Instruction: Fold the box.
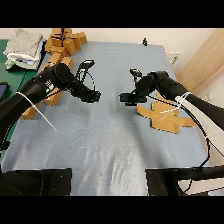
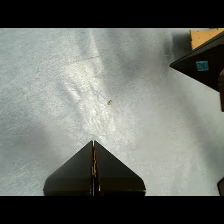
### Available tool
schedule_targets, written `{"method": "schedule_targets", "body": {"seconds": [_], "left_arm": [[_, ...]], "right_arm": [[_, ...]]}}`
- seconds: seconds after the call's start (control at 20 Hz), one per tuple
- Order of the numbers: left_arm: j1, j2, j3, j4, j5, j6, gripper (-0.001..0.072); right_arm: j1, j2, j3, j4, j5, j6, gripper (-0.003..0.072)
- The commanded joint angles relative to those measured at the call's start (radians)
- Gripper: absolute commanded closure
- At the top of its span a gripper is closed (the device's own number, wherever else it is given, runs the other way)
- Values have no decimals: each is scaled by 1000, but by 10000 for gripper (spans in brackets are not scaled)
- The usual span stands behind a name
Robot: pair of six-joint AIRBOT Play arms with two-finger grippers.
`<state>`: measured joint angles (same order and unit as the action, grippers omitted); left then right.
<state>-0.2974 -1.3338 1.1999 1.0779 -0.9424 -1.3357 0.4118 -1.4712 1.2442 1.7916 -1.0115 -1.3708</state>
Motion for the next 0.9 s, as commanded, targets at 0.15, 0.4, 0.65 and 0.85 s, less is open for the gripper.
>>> {"method": "schedule_targets", "body": {"seconds": [0.15, 0.4, 0.65, 0.85], "left_arm": [[0, 0, 1, -1, 0, 0, 699], [0, 0, 1, -1, 0, 0, 698], [0, 0, 1, -1, 0, 0, 698], [0, 0, 1, -1, 3, 0, 698]], "right_arm": [[0, 0, 1, 0, 0, 0, 681], [0, 0, 1, 0, 0, 0, 681], [0, 0, 1, 1, 10, 0, 681], [2, -1, 1, 32, 31, 13, 681]]}}
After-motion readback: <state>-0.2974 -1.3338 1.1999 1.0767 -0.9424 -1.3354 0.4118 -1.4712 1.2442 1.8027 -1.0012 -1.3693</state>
